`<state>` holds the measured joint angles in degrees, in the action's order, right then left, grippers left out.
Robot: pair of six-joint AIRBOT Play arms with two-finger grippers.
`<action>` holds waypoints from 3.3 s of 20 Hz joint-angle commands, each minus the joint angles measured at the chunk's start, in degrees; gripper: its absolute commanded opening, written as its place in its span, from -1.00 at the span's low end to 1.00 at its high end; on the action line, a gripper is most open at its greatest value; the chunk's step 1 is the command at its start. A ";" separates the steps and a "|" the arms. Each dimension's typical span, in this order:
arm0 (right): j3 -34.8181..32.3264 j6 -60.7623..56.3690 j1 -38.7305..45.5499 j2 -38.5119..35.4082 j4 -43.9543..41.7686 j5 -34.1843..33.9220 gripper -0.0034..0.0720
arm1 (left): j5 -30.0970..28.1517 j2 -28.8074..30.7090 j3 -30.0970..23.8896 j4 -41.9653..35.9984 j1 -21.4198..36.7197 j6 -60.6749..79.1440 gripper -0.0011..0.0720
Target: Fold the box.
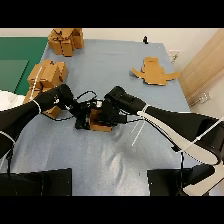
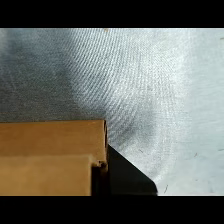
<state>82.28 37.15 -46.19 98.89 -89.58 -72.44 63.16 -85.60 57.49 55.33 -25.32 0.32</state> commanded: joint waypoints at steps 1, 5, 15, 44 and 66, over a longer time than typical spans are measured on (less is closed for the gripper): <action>0.02 0.79 0.04 -0.28 0.02 2.16 -0.89 | 0.04 -0.04 -0.02 0.02 0.00 0.00 -0.20; 0.02 0.79 0.09 -0.63 0.00 2.58 0.24 | 0.02 -0.04 -0.02 0.02 0.00 -0.22 -0.19; 0.02 0.85 0.20 -2.99 0.07 2.58 0.24 | 0.00 -0.04 -0.02 0.02 0.00 -0.20 -0.19; -34.23 65.68 32.13 -24.46 -51.76 35.63 -0.92 | 0.07 -0.04 -0.02 0.02 0.02 -0.22 -0.19; -28.59 129.87 20.44 -18.10 -61.13 24.09 -0.62 | 0.42 -0.04 -0.02 0.04 0.07 -1.29 -0.19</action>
<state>55.99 154.47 -25.28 82.70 -150.80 -54.81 63.57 -85.62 57.49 55.35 -25.32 -0.67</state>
